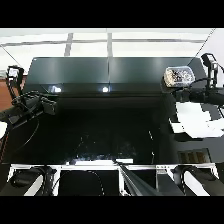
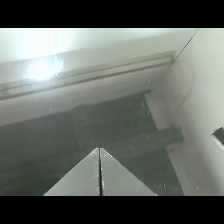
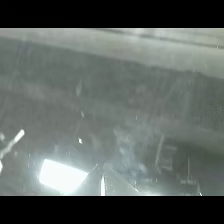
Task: Fold the box and place the chain.
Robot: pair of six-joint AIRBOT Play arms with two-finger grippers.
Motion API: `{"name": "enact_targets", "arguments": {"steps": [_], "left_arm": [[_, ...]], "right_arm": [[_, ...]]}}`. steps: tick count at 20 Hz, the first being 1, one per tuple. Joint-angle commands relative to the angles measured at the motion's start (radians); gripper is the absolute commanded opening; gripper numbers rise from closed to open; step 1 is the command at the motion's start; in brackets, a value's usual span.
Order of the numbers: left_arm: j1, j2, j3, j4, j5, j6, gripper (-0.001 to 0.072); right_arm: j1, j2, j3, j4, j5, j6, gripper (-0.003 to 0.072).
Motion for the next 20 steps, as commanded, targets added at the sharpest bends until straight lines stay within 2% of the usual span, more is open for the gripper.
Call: {"name": "enact_targets", "arguments": {"steps": [1,5,8,9,10,11,12,14,15,18,20], "left_arm": [[0.000,0.001,-0.001,-0.034,0.100,-0.001,0.0028],[-0.001,-0.037,-0.002,-0.075,0.195,-0.001,0.0028],[-0.006,-0.146,-0.002,-0.148,0.196,0.000,0.0045],[-0.008,-0.192,-0.002,-0.168,0.191,0.000,0.0245],[-0.008,-0.243,-0.001,-0.185,0.178,0.000,0.0661],[-0.008,-0.285,0.001,-0.189,0.159,-0.004,0.0705],[-0.008,-0.323,0.008,-0.188,0.102,-0.004,0.0705],[-0.007,-0.373,0.025,-0.176,-0.016,-0.003,0.0705],[-0.006,-0.384,0.026,-0.176,-0.051,-0.003,0.0705],[-0.006,-0.387,0.026,-0.190,-0.055,-0.004,0.0705],[-0.006,-0.387,0.026,-0.216,-0.055,0.003,0.0705]], "right_arm": [[0.002,0.000,0.000,0.036,-0.095,0.003,0.0015],[0.004,-0.005,0.000,0.076,-0.145,0.018,0.0016],[0.004,-0.043,0.000,0.021,-0.240,0.018,0.0031],[0.004,-0.068,0.000,-0.001,-0.280,0.019,0.0312],[0.004,-0.095,0.000,-0.032,-0.300,0.019,0.0720],[0.002,-0.123,0.000,-0.074,-0.306,0.024,0.0714],[-0.015,-0.146,0.004,-0.190,-0.320,0.084,0.0713],[-0.141,-0.184,0.063,-0.602,-0.346,0.466,0.0711],[-0.243,-0.217,0.115,-0.733,-0.333,0.571,0.0710],[-0.555,-0.362,0.283,-0.716,-0.195,0.576,0.0711],[-0.706,-0.467,0.371,-0.602,-0.067,0.483,0.0711]]}}
